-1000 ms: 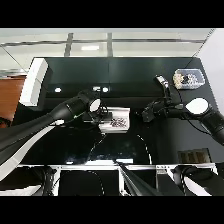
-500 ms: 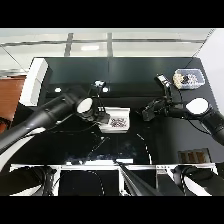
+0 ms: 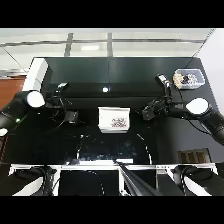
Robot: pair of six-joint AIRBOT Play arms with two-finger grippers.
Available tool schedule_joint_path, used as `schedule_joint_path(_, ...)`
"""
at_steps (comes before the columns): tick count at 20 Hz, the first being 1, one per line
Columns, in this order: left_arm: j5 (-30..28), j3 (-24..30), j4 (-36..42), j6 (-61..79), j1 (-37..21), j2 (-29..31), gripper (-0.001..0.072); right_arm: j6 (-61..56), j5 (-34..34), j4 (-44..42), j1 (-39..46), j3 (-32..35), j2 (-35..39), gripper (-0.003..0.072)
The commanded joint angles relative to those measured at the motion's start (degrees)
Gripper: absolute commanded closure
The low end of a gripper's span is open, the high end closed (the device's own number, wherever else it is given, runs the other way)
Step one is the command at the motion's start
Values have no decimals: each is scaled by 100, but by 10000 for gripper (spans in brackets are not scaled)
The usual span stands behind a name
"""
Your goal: Fold the box and place the chain.
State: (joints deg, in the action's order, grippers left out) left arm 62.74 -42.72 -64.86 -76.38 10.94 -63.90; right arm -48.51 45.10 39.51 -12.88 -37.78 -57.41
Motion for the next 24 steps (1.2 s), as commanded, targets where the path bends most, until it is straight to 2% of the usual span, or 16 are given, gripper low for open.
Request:
schedule_joint_path(1,-264,748,3167,4745,-1073,-96,-6,-46,-133,0,0,0,4,330)
schedule_joint_path(4,-739,756,2798,5943,-850,-494,-5,-83,-485,-4,-2,2,4,330)
schedule_joint_path(8,-763,748,2804,8039,-485,-850,-6,-83,-592,-4,-2,0,4,330)
schedule_joint_path(9,-695,699,2809,8380,-424,-1005,-6,-83,-595,-2,-2,2,4,330)
schedule_joint_path(11,4,420,2848,9211,-313,-1429,-10,-87,-584,-7,-2,0,4,330)
schedule_joint_path(12,162,262,2896,9381,-225,-1628,-10,-98,-568,-4,-2,0,4,330)
schedule_joint_path(16,-116,-81,3265,9267,101,-1899,-10,-101,-564,-4,-2,0,4,330)
schedule_joint_path(20,-546,-94,3252,9270,481,-1950,-10,-101,-564,-4,-2,0,4,330)
schedule_joint_path(24,-590,-105,3257,9270,538,-1961,-4,-98,-566,15,0,2,4,330)
